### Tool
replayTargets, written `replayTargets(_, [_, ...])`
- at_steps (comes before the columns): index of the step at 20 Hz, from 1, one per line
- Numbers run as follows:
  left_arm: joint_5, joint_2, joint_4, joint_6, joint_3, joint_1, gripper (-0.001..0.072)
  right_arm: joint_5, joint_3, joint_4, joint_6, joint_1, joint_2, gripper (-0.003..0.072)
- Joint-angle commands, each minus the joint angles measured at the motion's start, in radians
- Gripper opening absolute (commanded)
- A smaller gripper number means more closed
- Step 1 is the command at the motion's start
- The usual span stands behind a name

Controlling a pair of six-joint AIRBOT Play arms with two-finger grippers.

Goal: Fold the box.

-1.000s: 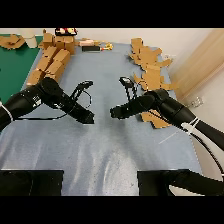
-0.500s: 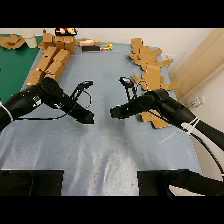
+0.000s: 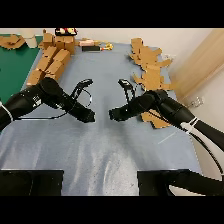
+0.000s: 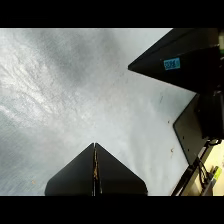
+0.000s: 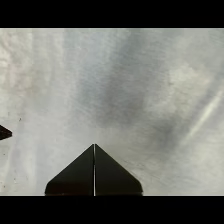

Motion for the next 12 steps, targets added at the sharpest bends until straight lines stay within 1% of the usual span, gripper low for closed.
replayTargets(1, [0.019,0.001,-0.049,0.0,0.0,0.0,0.0011,-0.101,0.052,-0.238,0.084,-0.052,0.0,0.0004])
replayTargets(3, [0.031,0.001,-0.06,-0.035,0.0,0.0,0.0011,-0.245,0.151,-0.528,0.101,-0.185,-0.001,0.0005])
replayTargets(4, [0.036,0.001,-0.06,-0.05,0.0,0.0,0.0012,-0.291,0.192,-0.631,0.092,-0.266,-0.001,0.0071])
replayTargets(5, [0.042,0.001,-0.06,-0.05,0.0,0.0,0.0012,-0.315,0.221,-0.707,0.078,-0.357,-0.002,0.0195])
replayTargets(6, [0.051,0.001,-0.063,-0.05,0.0,0.0,0.0013,-0.317,0.239,-0.74,0.065,-0.467,-0.004,0.0286])
replayTargets(7, [0.061,0.001,-0.068,-0.05,0.0,0.0,0.0013,-0.301,0.247,-0.734,0.05,-0.584,-0.014,0.0367])
replayTargets(8, [0.072,0.001,-0.078,-0.05,0.0,0.0,0.0013,-0.273,0.248,-0.713,0.016,-0.692,-0.034,0.0396])
replayTargets(9, [0.082,0.001,-0.088,-0.053,0.0,0.0,0.0013,-0.239,0.248,-0.673,-0.022,-0.797,-0.063,0.0414])
replayTargets(10, [0.088,0.001,-0.1,-0.053,0.001,0.0,0.0013,-0.208,0.248,-0.595,-0.077,-0.901,-0.099,0.0414])
replayTargets(12, [0.097,0.001,-0.108,-0.051,0.001,0.0,0.0014,-0.179,0.26,-0.354,-0.256,-1.065,-0.179,0.0414])
